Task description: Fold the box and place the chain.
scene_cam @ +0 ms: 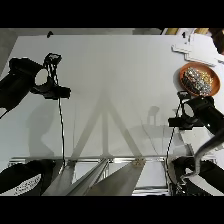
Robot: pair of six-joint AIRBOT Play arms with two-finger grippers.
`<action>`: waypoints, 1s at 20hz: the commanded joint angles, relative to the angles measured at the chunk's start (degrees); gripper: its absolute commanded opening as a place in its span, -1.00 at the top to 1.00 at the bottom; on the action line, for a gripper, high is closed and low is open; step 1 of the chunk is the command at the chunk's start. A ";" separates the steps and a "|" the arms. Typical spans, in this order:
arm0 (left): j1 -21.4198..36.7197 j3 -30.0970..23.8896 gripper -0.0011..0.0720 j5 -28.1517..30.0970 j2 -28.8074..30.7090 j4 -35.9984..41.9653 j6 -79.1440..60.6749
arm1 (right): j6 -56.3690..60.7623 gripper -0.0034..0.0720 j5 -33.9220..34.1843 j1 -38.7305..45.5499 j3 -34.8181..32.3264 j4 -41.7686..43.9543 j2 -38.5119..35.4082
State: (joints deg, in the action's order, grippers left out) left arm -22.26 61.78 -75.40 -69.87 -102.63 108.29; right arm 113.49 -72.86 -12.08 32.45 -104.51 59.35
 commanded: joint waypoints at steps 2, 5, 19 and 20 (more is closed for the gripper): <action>0.04 -0.02 0.95 0.00 0.04 -0.02 0.00 | 0.00 0.86 -0.02 0.04 -0.02 0.00 0.04; 0.04 -0.02 0.95 0.00 0.04 0.00 0.00 | 0.00 0.86 0.00 0.04 0.00 0.00 0.04; 0.04 -0.02 0.95 0.00 0.04 -0.02 -0.02 | -2.73 0.86 9.25 0.04 1.46 -0.17 -0.04; 0.04 -0.02 0.95 0.00 0.04 0.00 -0.02 | -6.58 0.86 8.96 0.04 3.52 -0.90 -0.07</action>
State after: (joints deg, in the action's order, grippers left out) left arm -22.26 61.78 -75.42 -69.87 -102.63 108.29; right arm 112.05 -66.22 -12.05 33.69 -104.53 59.37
